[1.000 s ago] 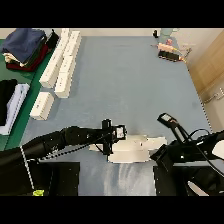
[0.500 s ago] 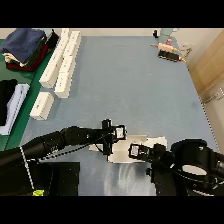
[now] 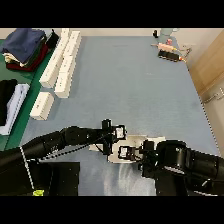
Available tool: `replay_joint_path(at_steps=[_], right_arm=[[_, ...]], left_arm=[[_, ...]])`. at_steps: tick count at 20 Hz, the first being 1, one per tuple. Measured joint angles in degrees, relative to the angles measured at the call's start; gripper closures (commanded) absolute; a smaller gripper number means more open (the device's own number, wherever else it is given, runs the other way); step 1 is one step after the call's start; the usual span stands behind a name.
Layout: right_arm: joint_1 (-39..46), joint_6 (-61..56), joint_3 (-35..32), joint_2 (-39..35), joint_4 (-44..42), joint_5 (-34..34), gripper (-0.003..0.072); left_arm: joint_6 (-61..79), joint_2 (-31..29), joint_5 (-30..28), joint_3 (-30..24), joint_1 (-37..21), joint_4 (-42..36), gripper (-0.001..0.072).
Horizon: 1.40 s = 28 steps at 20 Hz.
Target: Fold the box.
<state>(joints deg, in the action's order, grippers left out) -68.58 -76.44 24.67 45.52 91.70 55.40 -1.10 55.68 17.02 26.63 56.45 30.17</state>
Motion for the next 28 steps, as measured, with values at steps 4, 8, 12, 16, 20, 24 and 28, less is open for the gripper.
replay_joint_path(at_steps=[4,8,12,16,20,24,28], right_arm=[[0.0,-2.0,0.0,0.7,2.4,-0.6,0.0255],[-0.1,-6.8,0.0,0.8,6.3,-0.9,0.0255],[-0.9,-10.7,0.1,-0.5,7.6,-0.9,0.0255],[-1.5,-17.0,0.1,-4.3,9.6,-0.3,0.0245],[-1.0,-25.6,0.1,-7.3,14.5,1.8,0.0242],[-0.2,-29.5,0.1,-8.2,16.8,2.9,0.0009],[0.0,-32.8,0.1,-8.5,17.6,3.5,-0.0022]], left_arm=[[0.0,0.0,0.0,0.0,0.0,0.0,0.0695],[0.0,0.0,0.0,0.0,0.0,0.0,0.0695],[0.0,0.0,0.0,0.0,0.0,0.0,0.0695],[0.0,0.0,0.0,0.0,0.0,0.0,0.0695],[0.0,0.0,-0.1,0.0,0.0,0.0,0.0695],[0.0,0.0,0.0,0.0,0.0,0.0,0.0695],[0.0,0.0,0.0,0.0,0.0,0.0,0.0695]])
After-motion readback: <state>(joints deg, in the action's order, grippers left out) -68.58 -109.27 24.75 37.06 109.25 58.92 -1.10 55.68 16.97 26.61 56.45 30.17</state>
